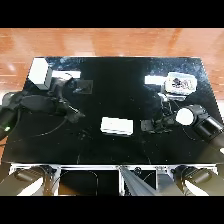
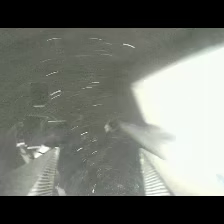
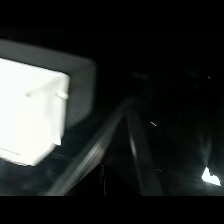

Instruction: Fold the box and place the chain.

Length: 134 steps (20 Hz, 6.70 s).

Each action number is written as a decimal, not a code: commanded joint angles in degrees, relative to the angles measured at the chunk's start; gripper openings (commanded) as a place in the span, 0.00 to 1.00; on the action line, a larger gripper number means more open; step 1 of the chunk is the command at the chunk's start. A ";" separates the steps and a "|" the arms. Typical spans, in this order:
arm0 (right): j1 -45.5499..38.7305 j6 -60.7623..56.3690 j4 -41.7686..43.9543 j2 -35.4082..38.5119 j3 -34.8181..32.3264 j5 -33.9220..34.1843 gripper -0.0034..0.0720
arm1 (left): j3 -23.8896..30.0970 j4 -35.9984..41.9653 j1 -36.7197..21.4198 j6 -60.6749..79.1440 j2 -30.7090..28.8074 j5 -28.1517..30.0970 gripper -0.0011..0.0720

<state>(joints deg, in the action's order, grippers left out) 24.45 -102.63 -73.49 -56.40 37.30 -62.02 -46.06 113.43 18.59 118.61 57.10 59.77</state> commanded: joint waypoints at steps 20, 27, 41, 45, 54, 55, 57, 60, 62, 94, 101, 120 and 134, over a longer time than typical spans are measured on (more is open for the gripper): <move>-0.28 -0.39 -1.57 0.46 -2.43 -2.08 0.09 | -12.22 6.64 13.40 42.64 17.42 0.22 0.87; -0.28 -0.37 -1.60 0.46 -2.43 -1.75 0.09 | -12.63 7.30 14.05 49.37 19.65 4.20 0.87; -0.28 -0.37 -1.68 0.46 -2.43 -0.68 0.09 | -8.81 7.78 14.36 49.22 19.69 -1.81 0.87; -0.28 -0.37 -1.68 0.46 -2.43 -0.66 0.09 | -8.81 10.03 14.60 49.24 19.69 -1.90 0.87; -0.28 -0.22 -1.70 0.46 -2.43 -0.31 0.09 | -8.83 10.10 16.09 49.24 20.61 -3.50 0.87; -0.28 -0.20 -1.70 0.46 -2.43 -0.28 0.09 | -8.83 10.10 16.11 49.24 21.03 -3.39 0.87; -0.28 -0.20 -1.70 0.46 -2.43 -0.28 0.09 | -8.83 10.10 16.48 49.24 21.97 -3.41 0.87; -0.28 -0.13 -1.75 0.46 -2.43 -0.26 0.09 | -8.83 10.14 16.92 49.22 22.64 -4.07 0.87; -0.28 0.22 -1.75 0.46 -2.43 -0.24 0.09 | -8.81 10.10 17.11 49.22 22.95 -4.79 0.87; -0.28 3.48 -1.75 0.46 -2.43 0.85 0.09 | -12.74 -4.11 -23.08 20.02 10.45 14.23 0.04; -0.28 3.85 -1.75 0.46 -2.43 1.70 0.09 | -12.76 -0.83 -50.90 18.03 11.43 5.75 0.04; -0.28 2.97 3.17 0.46 -2.43 1.86 0.09 | -12.87 2.99 -54.01 22.23 24.09 -13.31 0.04; -0.28 2.99 3.21 0.46 -2.43 2.27 0.09 | -13.51 -1.07 -51.47 19.45 22.40 -13.60 0.87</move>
<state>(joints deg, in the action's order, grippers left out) 24.21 -99.63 -70.26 -55.99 34.87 -59.75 -59.11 114.59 -32.95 139.28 80.42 44.49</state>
